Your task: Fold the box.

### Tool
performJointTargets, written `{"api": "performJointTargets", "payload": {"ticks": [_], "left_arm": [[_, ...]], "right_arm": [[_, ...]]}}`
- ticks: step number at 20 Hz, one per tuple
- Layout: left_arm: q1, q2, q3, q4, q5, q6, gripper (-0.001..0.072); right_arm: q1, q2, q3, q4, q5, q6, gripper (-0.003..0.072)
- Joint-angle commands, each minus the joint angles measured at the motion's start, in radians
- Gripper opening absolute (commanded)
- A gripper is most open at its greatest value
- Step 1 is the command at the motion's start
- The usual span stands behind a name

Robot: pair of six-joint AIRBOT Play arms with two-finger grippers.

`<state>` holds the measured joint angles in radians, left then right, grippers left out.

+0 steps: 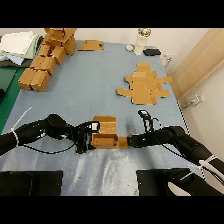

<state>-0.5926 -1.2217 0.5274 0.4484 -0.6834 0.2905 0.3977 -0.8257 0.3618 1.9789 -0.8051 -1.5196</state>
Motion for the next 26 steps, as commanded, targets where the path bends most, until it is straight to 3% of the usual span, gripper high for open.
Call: {"api": "performJointTargets", "payload": {"ticks": [1, 5, 6, 7, 8, 10, 11, 14, 16, 19, 23, 26], "left_arm": [[0.000, 0.000, 0.000, 0.000, 0.000, 0.000, 0.0447], [0.000, 0.000, 0.000, 0.000, 0.000, 0.000, 0.0447], [0.000, 0.000, 0.000, 0.001, 0.000, 0.000, 0.0447], [0.000, 0.000, 0.000, 0.000, 0.000, 0.000, 0.0447], [0.000, 0.000, 0.000, 0.000, 0.000, 0.000, 0.0447], [0.000, 0.000, 0.000, 0.000, 0.000, 0.000, 0.0447], [0.000, 0.000, 0.000, 0.000, 0.000, 0.000, 0.0447], [0.000, 0.000, 0.000, 0.000, 0.000, 0.000, 0.0447], [0.000, 0.000, 0.000, 0.000, 0.000, 0.000, 0.0447], [0.000, 0.000, 0.000, 0.001, 0.000, 0.000, 0.0447], [0.000, 0.000, 0.000, 0.000, 0.000, 0.000, 0.0447], [0.000, 0.000, 0.000, 0.000, 0.000, 0.000, 0.0447]], "right_arm": [[0.011, 0.023, -0.010, 0.134, 0.037, -0.053, 0.0004], [0.016, 0.089, -0.009, 0.203, 0.030, -0.052, 0.0006], [0.016, 0.111, -0.005, 0.215, 0.028, -0.052, 0.0093], [0.016, 0.134, 0.004, 0.216, 0.023, -0.051, 0.0248], [0.016, 0.148, 0.016, 0.216, 0.014, -0.051, 0.0306], [0.016, 0.153, 0.035, 0.222, -0.011, -0.051, 0.0343], [0.016, 0.151, 0.040, 0.233, -0.016, -0.050, 0.0442], [0.031, 0.103, 0.040, 0.272, -0.011, -0.051, 0.0508], [0.087, 0.032, 0.047, 0.270, 0.024, -0.050, 0.0509], [0.167, -0.093, 0.146, 0.186, 0.016, 0.023, 0.0508], [0.321, -0.266, 0.357, -0.238, -0.137, 0.428, 0.0507], [0.429, -0.370, 0.480, -0.414, -0.278, 0.650, 0.0508]]}}
